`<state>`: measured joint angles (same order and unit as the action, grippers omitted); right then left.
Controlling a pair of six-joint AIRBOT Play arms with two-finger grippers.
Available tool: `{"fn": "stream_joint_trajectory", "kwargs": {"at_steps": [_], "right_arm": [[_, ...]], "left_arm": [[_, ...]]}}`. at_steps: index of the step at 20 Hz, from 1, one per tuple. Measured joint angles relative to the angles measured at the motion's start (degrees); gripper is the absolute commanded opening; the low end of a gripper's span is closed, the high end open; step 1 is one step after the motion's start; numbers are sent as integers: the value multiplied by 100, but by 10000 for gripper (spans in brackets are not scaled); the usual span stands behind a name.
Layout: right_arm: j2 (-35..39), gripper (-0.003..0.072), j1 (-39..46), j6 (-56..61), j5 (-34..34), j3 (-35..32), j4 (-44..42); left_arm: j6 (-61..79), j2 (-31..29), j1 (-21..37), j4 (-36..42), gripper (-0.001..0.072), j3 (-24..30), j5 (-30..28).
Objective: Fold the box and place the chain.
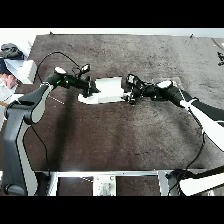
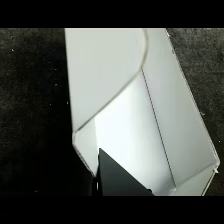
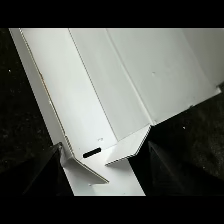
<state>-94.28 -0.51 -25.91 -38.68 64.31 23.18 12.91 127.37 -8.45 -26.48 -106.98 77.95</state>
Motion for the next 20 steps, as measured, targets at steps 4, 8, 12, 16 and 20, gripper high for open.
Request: {"fn": "stream_joint_trajectory", "kwargs": {"at_steps": [4, 8, 12, 16, 20], "right_arm": [[-350, 595, 208, 214, -570, 472, 24], [-673, 595, 297, 505, -999, 979, 278], [-966, 595, 328, 767, -1342, 1436, 516], [-1318, 595, 337, 940, -1729, 1921, 723], [-1670, 594, 334, 1049, -2159, 2391, 826]], "left_arm": [[0, 0, 0, 0, 13, 0, -2], [0, 0, 0, 0, 13, 0, -2], [0, 0, 2, 0, 13, 0, 0], [2, 0, 9, 2, 13, 0, 2], [2, 0, 9, 2, 13, 0, 2]]}}
